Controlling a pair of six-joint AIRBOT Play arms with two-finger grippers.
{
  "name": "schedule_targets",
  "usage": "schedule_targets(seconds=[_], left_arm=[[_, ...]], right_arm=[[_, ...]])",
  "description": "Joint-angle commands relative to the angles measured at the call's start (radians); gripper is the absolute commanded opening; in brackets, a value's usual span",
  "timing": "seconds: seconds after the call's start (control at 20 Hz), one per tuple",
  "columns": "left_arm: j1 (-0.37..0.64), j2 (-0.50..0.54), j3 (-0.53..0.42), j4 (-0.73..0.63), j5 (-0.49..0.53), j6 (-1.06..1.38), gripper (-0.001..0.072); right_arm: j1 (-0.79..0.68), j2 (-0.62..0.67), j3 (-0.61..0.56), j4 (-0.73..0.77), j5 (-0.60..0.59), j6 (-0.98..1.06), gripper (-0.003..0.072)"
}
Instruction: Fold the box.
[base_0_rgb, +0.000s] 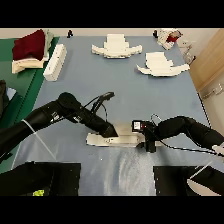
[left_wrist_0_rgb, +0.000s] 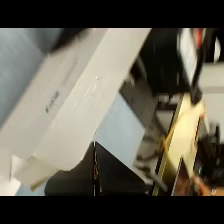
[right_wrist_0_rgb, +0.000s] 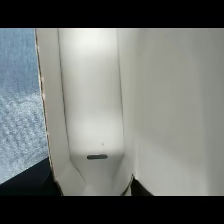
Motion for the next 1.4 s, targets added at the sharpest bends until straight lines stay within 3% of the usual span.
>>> schedule_targets(seconds=[0.0,0.15,0.35,0.7,0.8,0.95,1.15,1.35], left_arm=[[0.029,-0.079,0.055,-0.050,0.130,-0.092,0.0013],[0.052,-0.162,0.055,0.040,0.197,-0.193,0.0012],[0.052,-0.261,0.055,0.078,0.202,-0.226,0.0012],[0.052,-0.280,0.071,0.079,0.208,-0.182,0.0012],[0.052,-0.237,0.094,0.079,0.178,-0.114,0.0010],[0.048,-0.076,0.103,0.117,0.171,-0.051,0.0010],[-0.061,0.181,0.095,0.371,0.170,-0.070,0.0010],[-0.180,0.327,0.025,0.548,0.171,-0.071,0.0010]], right_arm=[[0.001,0.000,0.000,0.000,-0.001,0.000,0.0493],[0.001,0.000,0.000,0.000,-0.001,0.000,0.0493],[0.001,0.000,0.000,0.000,-0.001,0.000,0.0493],[0.001,0.000,0.000,0.000,-0.001,0.000,0.0493],[0.001,0.000,0.000,0.000,-0.001,0.000,0.0493],[0.001,0.000,0.000,0.000,-0.001,0.000,0.0493],[0.001,0.000,0.000,0.000,-0.001,0.000,0.0493],[0.001,0.000,0.000,0.000,-0.001,0.000,0.0493]])
